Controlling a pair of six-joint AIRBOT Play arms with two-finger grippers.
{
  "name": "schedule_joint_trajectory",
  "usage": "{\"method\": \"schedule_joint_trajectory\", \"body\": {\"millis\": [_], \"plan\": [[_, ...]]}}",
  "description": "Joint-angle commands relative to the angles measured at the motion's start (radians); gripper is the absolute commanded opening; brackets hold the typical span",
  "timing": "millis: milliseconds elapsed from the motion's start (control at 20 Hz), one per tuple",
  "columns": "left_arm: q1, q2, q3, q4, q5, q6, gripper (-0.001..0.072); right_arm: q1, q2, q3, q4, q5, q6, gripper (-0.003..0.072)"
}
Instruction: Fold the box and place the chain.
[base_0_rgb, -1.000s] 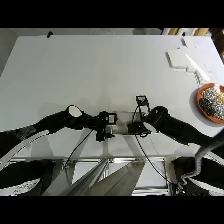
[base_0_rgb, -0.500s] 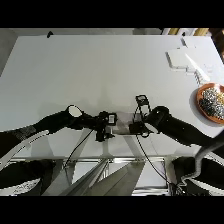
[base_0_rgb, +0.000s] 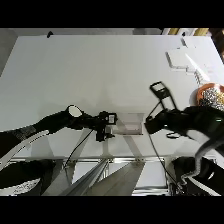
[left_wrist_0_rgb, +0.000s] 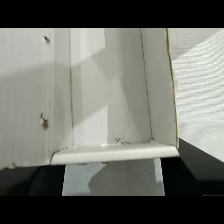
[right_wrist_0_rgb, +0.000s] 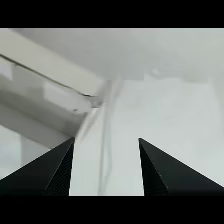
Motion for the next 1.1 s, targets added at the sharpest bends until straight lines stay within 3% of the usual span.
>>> {"method": "schedule_joint_trajectory", "body": {"millis": [0, 150, 300, 400, 700, 1050], "plan": [[0.000, 0.000, 0.000, 0.000, 0.000, 0.000, 0.0271, -0.250, 0.150, 0.025, -0.148, 0.025, -0.182, 0.0392], [0.000, 0.000, 0.000, 0.000, 0.000, 0.000, 0.0271, -0.562, 0.103, 0.023, -0.134, -0.010, -0.313, 0.0393], [0.000, 0.000, 0.000, 0.000, 0.000, 0.000, 0.0271, -0.794, -0.019, 0.023, -0.104, -0.175, -0.329, 0.0390], [0.000, 0.000, 0.000, 0.000, 0.000, 0.000, 0.0271, -0.887, -0.121, 0.023, -0.106, -0.254, -0.342, 0.0309], [0.000, 0.000, 0.000, 0.000, 0.000, 0.000, 0.0271, -1.099, -0.383, 0.023, -0.105, -0.296, -0.355, 0.0294], [0.000, 0.000, 0.000, 0.000, 0.000, 0.000, 0.0271, -1.155, -0.443, 0.023, -0.100, -0.450, -0.477, 0.0292]]}}
